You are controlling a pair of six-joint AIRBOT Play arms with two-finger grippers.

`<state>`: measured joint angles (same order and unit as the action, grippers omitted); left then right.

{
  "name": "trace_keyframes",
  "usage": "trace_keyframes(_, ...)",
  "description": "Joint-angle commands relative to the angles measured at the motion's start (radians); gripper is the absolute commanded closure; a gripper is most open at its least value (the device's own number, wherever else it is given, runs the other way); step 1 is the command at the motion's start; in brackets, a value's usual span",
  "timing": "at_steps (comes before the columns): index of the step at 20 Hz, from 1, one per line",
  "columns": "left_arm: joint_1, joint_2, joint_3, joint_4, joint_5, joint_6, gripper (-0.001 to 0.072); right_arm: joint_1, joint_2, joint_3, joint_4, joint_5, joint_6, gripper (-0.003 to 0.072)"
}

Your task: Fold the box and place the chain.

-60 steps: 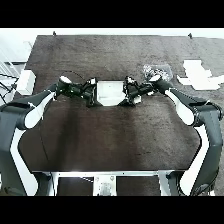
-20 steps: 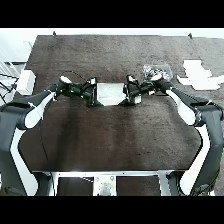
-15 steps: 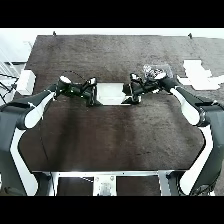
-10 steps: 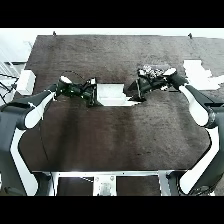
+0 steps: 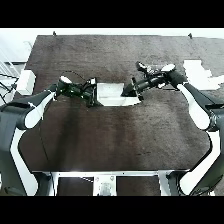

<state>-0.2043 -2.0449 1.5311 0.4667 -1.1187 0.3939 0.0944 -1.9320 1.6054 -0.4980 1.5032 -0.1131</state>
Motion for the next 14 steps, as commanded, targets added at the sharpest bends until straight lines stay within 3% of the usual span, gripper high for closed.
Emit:
trace_keyframes(1,0.0,0.0,0.0,0.0,0.001,0.0,0.0233,0.048,0.001,0.0,0.029,-0.199,0.063,0.0672)
trace_keyframes(3,0.0,0.0,0.0,0.0,0.001,0.0,0.0233,0.045,0.002,0.0,0.072,-0.315,0.099,0.0671)
trace_keyframes(7,0.001,0.0,0.0,0.0,0.001,0.0,0.0233,0.016,0.001,0.0,0.204,-0.404,0.107,0.0672)
trace_keyframes(14,0.001,0.0,0.0,0.0,0.003,0.0,0.0233,0.018,-0.057,0.0,0.121,-0.456,0.206,0.0672)
